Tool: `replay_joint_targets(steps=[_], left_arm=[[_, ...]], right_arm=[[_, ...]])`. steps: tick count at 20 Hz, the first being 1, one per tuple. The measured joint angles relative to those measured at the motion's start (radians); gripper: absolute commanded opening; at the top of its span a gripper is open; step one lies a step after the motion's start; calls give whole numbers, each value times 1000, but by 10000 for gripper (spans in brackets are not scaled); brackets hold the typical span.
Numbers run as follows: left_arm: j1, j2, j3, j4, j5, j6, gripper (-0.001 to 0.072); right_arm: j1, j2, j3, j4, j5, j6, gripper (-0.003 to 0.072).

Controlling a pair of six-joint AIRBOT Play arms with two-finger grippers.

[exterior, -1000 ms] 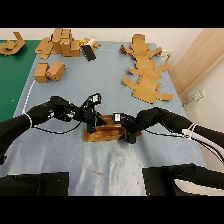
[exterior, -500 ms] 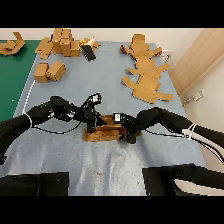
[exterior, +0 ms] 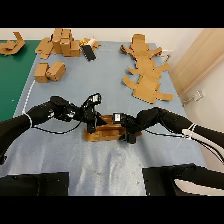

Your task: Fold the box.

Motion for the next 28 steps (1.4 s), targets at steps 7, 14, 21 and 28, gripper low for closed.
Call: replay_joint_targets(steps=[7,14,21,28], left_arm=[[0,0,0,8,16,-2,425],[22,29,0,10,43,-61,673],[111,174,0,338,-34,-471,11],[26,209,-60,336,-241,-1052,12]], right_arm=[[0,0,0,0,3,0,511],[0,0,0,0,3,0,511],[0,0,0,0,3,0,511],[0,0,0,0,3,0,511]])
